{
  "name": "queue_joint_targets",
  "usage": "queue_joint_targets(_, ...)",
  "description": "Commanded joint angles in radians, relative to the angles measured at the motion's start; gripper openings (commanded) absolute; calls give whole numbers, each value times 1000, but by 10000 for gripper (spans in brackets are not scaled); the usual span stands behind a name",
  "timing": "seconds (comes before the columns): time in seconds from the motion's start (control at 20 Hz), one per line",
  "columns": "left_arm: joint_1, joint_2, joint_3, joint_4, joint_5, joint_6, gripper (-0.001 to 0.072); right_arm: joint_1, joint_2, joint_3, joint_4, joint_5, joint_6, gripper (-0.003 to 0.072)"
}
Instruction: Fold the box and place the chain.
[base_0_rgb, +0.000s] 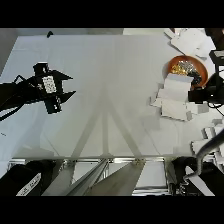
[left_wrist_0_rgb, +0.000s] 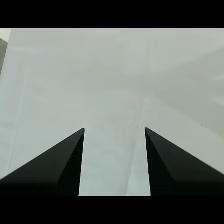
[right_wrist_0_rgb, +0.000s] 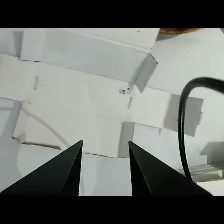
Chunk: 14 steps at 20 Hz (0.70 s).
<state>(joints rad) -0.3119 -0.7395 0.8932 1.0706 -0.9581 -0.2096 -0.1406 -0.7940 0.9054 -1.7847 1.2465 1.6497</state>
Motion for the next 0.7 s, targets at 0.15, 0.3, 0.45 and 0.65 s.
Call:
queue_joint_targets(0.15,-1,1,1,0,0,0,407,-369,-128,1,126,41,-286,350)
queue_joint_targets(0.3,-1,1,1,0,0,0,407,-483,-198,1,132,7,-358,379)
queue_joint_targets(0.45,-1,1,1,0,0,0,407,-567,-298,1,134,-14,-402,380)
queue_joint_targets(0.65,-1,1,1,0,0,0,407,-612,-437,1,177,-47,-431,381)
